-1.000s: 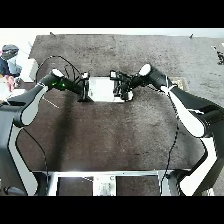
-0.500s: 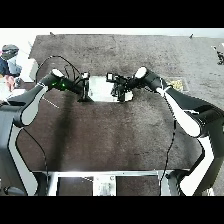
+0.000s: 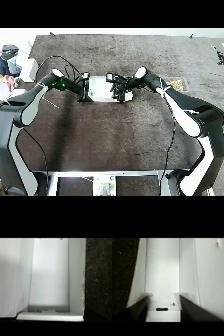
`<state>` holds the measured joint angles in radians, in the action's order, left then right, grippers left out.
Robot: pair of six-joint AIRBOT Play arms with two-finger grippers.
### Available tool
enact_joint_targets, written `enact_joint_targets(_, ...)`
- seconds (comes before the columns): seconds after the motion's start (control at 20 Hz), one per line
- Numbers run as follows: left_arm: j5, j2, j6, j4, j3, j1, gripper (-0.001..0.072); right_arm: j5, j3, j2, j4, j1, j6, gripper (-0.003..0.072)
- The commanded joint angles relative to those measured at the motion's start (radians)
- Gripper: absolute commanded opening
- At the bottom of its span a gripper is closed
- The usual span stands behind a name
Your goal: Fold the box and place the chain.
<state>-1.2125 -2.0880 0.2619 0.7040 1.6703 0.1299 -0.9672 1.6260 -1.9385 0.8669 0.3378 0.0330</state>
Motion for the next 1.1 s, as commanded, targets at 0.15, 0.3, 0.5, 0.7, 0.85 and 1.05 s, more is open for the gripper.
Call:
enact_joint_targets(0.15,-0.001,0.0,0.0,0.0,0.0,-0.001,0.0344,0.004,0.0,-0.001,0.003,0.0,0.0,0.0693)
enact_joint_targets(0.3,0.0,0.0,0.0,0.0,0.0,-0.001,0.0344,0.002,0.0,0.0,0.014,-0.001,-0.014,0.0667)
enact_joint_targets(0.5,0.0,0.0,0.0,0.0,0.0,-0.001,0.0344,-0.077,0.0,0.037,0.204,-0.006,-0.267,0.0092)
enact_joint_targets(0.7,0.0,0.0,0.0,0.0,0.0,-0.001,0.0344,-0.15,0.0,0.117,0.297,-0.055,-0.584,0.0028)
enact_joint_targets(0.85,0.0,0.0,0.0,0.0,0.0,-0.001,0.0344,-0.19,0.0,0.179,0.296,-0.136,-0.848,0.0028)
enact_joint_targets(1.05,0.0,0.0,0.0,0.0,0.0,-0.001,0.0344,-0.232,-0.03,0.186,0.192,-0.272,-1.045,0.0028)
